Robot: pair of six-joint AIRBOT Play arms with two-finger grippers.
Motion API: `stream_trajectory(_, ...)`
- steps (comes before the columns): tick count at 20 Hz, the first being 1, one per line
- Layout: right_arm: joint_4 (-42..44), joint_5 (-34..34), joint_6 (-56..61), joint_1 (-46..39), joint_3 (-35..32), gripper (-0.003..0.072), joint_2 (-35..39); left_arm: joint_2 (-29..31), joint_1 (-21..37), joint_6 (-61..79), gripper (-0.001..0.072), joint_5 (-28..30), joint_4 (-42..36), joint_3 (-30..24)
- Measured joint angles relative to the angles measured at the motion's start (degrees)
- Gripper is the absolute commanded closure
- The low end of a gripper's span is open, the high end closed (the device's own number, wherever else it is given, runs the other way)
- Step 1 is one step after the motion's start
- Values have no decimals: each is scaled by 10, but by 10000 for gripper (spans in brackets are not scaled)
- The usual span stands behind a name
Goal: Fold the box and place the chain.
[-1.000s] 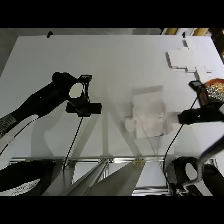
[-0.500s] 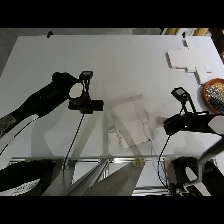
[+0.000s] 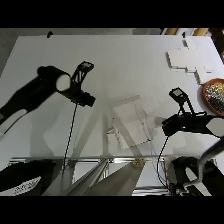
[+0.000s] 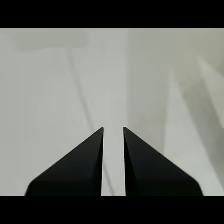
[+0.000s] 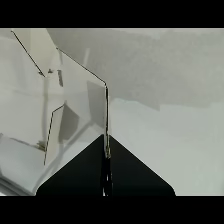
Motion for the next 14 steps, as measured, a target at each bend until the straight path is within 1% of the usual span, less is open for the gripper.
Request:
stream_trajectory(1, 0, 0, 0, 0, 0, 669, 0, 2, 19, 68, 442, -11, -60, -2)
stream_trajectory(3, -1, 1, 0, 0, 0, 669, 0, 4, 46, 197, 190, -30, -183, -11)
stream_trajectory(4, -1, 1, 0, 0, 0, 669, 0, 4, 54, 249, 186, -34, -239, -19)
stream_trajectory(6, -1, 0, 0, 0, 0, 668, 0, -2, 56, 326, 172, -26, -318, -40)
stream_trajectory(10, -1, 0, 0, 0, 0, 668, 0, -26, 32, 446, 172, 12, -426, -85)
stream_trajectory(12, -1, -1, 0, 0, 0, 668, 0, -40, 16, 504, 171, 34, -475, -99)
stream_trajectory(13, -1, -2, 0, 0, 0, 668, 0, -49, 7, 532, 138, 47, -498, -104)
stream_trajectory(14, -1, -2, 0, 0, 0, 668, 0, -56, -1, 553, 65, 59, -515, -107)
